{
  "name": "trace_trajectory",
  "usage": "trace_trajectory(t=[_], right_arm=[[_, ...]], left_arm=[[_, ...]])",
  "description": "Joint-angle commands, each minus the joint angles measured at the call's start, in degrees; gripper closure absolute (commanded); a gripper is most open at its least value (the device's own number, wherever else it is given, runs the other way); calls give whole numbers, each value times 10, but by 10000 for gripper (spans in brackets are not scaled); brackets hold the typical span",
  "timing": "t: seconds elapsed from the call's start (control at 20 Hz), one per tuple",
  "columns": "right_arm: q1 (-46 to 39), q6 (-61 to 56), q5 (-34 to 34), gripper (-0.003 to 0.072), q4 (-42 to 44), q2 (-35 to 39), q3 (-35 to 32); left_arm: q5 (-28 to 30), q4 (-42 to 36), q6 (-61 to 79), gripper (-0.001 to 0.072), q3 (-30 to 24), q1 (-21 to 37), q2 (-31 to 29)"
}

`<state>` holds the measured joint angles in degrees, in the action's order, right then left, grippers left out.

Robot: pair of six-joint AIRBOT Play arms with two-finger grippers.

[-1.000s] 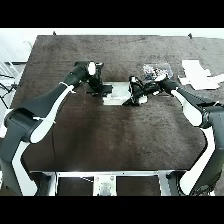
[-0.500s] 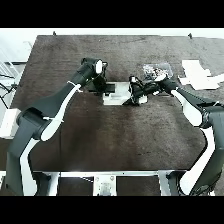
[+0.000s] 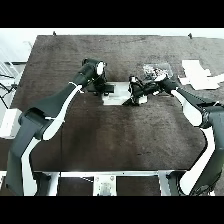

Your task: Fold the box and place the chain.

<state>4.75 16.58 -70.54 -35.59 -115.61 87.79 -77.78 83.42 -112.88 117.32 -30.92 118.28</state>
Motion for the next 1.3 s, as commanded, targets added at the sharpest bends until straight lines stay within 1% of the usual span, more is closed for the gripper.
trace_trajectory(t=[0.0,0.3,0.6,0.65,0.85,1.05,1.25], right_arm=[[0,0,0,100,0,0,0],[0,0,0,100,0,0,0],[0,0,0,100,0,0,0],[0,0,0,100,0,0,0],[0,0,0,100,0,0,0],[0,0,0,100,0,0,0],[0,0,0,100,0,0,0]], left_arm=[[-14,22,-2,384,0,0,2],[-23,17,7,384,13,-2,16],[-22,17,7,385,13,-8,17],[-24,20,2,414,13,-8,17],[-22,15,-23,416,13,-8,20],[-33,15,-42,415,13,-8,21],[-11,2,-93,416,13,-7,22]])
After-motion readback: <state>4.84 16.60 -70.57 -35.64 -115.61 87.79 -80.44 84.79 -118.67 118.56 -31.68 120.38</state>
